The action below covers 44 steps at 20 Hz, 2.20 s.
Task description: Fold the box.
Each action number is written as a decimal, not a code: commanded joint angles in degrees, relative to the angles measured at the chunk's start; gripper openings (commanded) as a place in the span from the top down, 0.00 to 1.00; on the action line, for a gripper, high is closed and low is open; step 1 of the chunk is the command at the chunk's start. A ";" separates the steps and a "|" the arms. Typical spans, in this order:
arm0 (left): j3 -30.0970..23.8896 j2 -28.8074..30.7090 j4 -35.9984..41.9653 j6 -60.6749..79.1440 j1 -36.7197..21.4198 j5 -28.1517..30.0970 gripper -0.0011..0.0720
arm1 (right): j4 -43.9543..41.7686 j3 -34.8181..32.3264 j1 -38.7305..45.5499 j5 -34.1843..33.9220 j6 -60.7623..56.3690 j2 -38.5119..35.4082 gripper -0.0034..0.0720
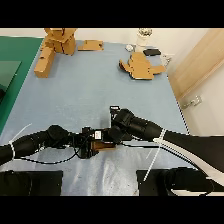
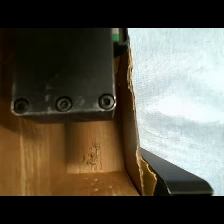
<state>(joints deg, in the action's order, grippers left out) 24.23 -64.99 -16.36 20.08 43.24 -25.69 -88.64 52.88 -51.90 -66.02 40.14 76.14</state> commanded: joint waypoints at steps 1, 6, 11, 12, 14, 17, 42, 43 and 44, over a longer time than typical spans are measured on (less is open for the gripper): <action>0.00 0.11 -1.29 -2.82 -0.11 0.31 0.02 | 0.44 0.00 0.00 -1.18 -0.09 0.04 0.95; 0.00 0.28 -7.21 -8.61 -0.13 0.20 0.02 | 1.46 0.00 0.00 -2.86 -1.33 0.04 0.95; -0.02 1.27 -12.85 -13.94 -0.11 0.24 0.03 | 2.32 0.00 0.00 -2.86 -2.89 0.04 0.95; -0.02 1.22 -12.85 -13.94 -0.11 0.24 0.03 | 2.32 0.02 0.00 -2.86 -2.84 0.04 0.95; -0.02 0.94 -12.76 -13.92 -0.09 0.26 0.03 | 2.32 0.00 0.00 -2.86 -2.84 0.04 0.95; 0.00 0.17 -11.91 -13.90 0.00 0.74 0.17 | 2.32 0.00 0.00 -2.82 -2.82 0.04 0.95; 0.00 0.09 -11.93 -13.90 0.00 1.27 0.25 | 0.28 0.13 0.11 -3.48 -2.27 -3.54 0.32; 0.00 0.09 -11.93 -13.90 0.00 1.25 0.25 | 0.28 0.13 0.15 -4.59 -2.64 -4.74 0.32; 0.00 0.09 -11.93 -13.90 0.00 1.25 0.25 | 0.26 0.13 0.13 -5.55 -2.84 -5.97 0.32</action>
<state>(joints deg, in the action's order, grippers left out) 24.23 -64.86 -28.25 6.17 43.31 -24.45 -88.14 52.95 -51.81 -69.30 37.80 72.62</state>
